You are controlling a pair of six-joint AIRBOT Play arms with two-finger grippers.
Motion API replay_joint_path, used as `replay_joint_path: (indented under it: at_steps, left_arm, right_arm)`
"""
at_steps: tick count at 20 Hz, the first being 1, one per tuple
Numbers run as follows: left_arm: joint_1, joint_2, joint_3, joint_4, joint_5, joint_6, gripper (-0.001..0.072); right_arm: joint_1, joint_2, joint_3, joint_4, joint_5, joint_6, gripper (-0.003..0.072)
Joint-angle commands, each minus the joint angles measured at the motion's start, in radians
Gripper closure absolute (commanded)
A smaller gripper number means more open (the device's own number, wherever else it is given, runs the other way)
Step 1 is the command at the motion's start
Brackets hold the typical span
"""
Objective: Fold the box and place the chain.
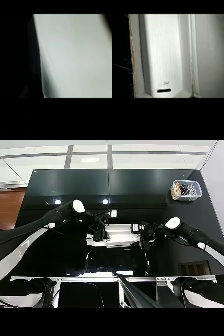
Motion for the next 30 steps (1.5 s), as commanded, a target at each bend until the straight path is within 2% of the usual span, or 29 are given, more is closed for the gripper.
replay_joint_path:
  at_steps: [1,4,5,6,7,9,10,11,13,15,18,20,22,25,28,30]
  left_arm:
    - [0.005,0.043,0.042,0.124,-0.037,-0.296,0.0169]
    - [0.032,0.149,0.046,0.323,-0.077,-0.491,0.0168]
    - [0.049,0.183,0.045,0.37,-0.102,-0.559,0.0168]
    - [0.074,0.214,0.045,0.397,-0.141,-0.647,0.0169]
    - [0.101,0.238,0.043,0.4,-0.196,-0.742,0.0178]
    - [0.146,0.259,0.035,0.309,-0.345,-0.846,0.0686]
    - [0.156,0.268,0.0,0.168,-0.379,-0.777,0.0687]
    - [0.151,0.279,-0.05,0.034,-0.347,-0.727,0.0687]
    - [0.105,0.292,-0.166,-0.143,-0.205,-0.695,0.0686]
    - [0.044,0.294,-0.246,-0.243,-0.013,-0.669,0.0687]
    - [-0.006,0.312,-0.266,-0.459,0.321,-0.569,0.0686]
    - [-0.008,0.309,-0.267,-0.436,0.467,-0.57,0.0686]
    - [-0.008,0.291,-0.267,-0.36,0.506,-0.573,0.0686]
    - [-0.01,0.212,-0.267,-0.243,0.447,-0.649,0.0686]
    - [-0.016,0.128,-0.267,-0.251,0.398,-0.69,0.0686]
    - [-0.019,0.135,-0.262,-0.25,0.398,-0.71,0.0686]
  right_arm:
    - [0.0,0.0,0.0,-0.004,0.004,0.002,0.035]
    - [0.0,0.0,0.0,-0.004,0.003,0.003,0.0352]
    - [0.0,0.0,0.0,-0.004,0.003,0.004,0.0427]
    - [0.0,0.0,0.0,-0.005,0.007,0.006,0.0615]
    - [0.0,0.0,0.0,-0.005,0.007,0.006,0.0675]
    - [0.0,0.0,0.0,-0.004,0.007,0.007,0.0676]
    - [0.0,0.0,0.0,-0.005,0.006,0.009,0.0676]
    - [0.0,0.0,0.0,-0.004,-0.002,0.009,0.0676]
    - [0.0,0.0,0.0,-0.004,-0.001,0.009,0.0676]
    - [0.0,0.0,0.0,-0.004,-0.001,0.009,0.0676]
    - [0.0,0.0,0.0,-0.004,-0.001,0.009,0.0676]
    - [0.0,0.0,0.0,-0.004,-0.001,0.009,0.0676]
    - [0.0,0.0,0.0,-0.004,-0.001,0.009,0.0676]
    - [0.0,0.0,0.0,-0.004,-0.001,0.009,0.0676]
    - [0.0,0.0,0.0,-0.004,-0.001,0.009,0.0676]
    - [0.0,0.0,0.0,-0.004,-0.001,0.009,0.0676]
